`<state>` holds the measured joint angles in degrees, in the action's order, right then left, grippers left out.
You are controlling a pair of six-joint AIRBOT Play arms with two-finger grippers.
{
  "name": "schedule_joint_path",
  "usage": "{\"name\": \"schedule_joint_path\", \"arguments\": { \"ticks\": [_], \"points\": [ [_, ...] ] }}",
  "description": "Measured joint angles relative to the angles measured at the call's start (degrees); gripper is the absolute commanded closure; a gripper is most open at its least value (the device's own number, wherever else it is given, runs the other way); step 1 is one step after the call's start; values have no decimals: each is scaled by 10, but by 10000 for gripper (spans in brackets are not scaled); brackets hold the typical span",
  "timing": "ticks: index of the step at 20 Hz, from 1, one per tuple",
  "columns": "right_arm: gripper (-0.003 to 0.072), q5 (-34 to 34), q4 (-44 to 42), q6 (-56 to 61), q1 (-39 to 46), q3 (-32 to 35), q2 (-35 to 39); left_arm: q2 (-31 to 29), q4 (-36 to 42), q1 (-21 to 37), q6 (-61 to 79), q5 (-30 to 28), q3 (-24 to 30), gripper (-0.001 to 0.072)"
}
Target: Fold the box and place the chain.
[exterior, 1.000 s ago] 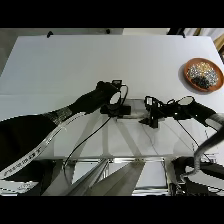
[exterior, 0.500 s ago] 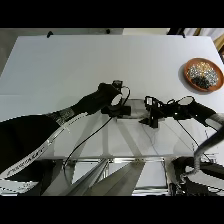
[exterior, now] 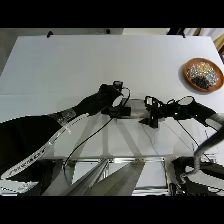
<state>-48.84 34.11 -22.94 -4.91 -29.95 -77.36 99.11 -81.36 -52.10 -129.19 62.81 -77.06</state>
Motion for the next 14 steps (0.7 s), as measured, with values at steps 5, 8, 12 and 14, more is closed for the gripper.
{"name": "schedule_joint_path", "arguments": {
  "ticks": [5, 8, 12, 14],
  "points": [
    [235, 0, 2, -3, 0, 0, 0, 0, 7, -1, 5, 1, 0, 572],
    [235, 0, 2, -3, 0, 0, 0, -1, 17, -1, 4, 3, 0, 477],
    [235, 0, 1, -1, 0, 0, 0, -7, 14, -1, 3, 8, 0, 477],
    [235, 0, 0, 0, 0, 0, 0, -14, 13, -1, 2, 11, 0, 477]
  ]
}}
